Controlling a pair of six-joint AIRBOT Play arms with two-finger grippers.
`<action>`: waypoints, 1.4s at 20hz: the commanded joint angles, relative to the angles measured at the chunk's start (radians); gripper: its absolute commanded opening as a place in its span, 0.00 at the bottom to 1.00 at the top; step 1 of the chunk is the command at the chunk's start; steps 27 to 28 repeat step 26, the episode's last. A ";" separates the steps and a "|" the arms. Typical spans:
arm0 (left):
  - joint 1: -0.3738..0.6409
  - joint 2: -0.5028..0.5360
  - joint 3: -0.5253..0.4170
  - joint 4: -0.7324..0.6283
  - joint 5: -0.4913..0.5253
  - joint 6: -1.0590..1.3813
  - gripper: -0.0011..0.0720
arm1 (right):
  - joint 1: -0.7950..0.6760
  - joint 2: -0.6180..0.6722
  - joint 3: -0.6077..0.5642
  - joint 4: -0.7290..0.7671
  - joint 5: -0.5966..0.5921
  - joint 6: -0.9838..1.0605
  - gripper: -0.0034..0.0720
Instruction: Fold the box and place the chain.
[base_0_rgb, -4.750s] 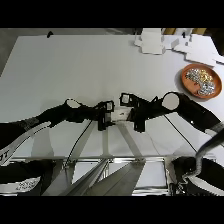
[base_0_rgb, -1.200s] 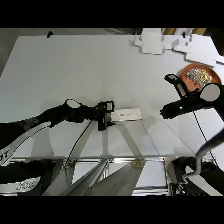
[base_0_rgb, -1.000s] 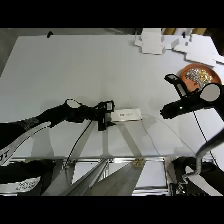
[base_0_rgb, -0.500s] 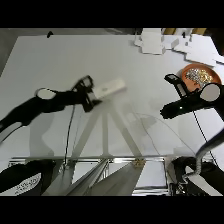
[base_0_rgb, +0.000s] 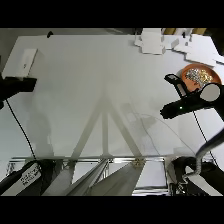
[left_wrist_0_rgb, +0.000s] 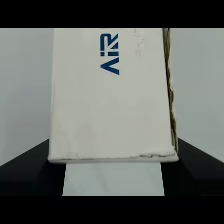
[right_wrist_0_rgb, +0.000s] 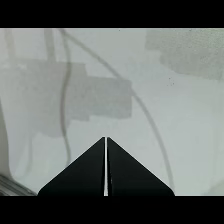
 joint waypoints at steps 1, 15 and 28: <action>0.113 -0.050 0.000 0.307 -0.052 -0.283 0.41 | -0.001 0.001 0.000 0.000 0.000 0.000 0.07; 0.108 -0.026 0.000 0.550 -0.132 -0.440 0.96 | -0.001 0.001 0.000 0.000 0.000 0.000 0.07; 0.106 0.068 0.000 0.549 -0.103 -0.439 0.96 | -0.001 0.001 0.000 0.000 0.000 0.000 0.07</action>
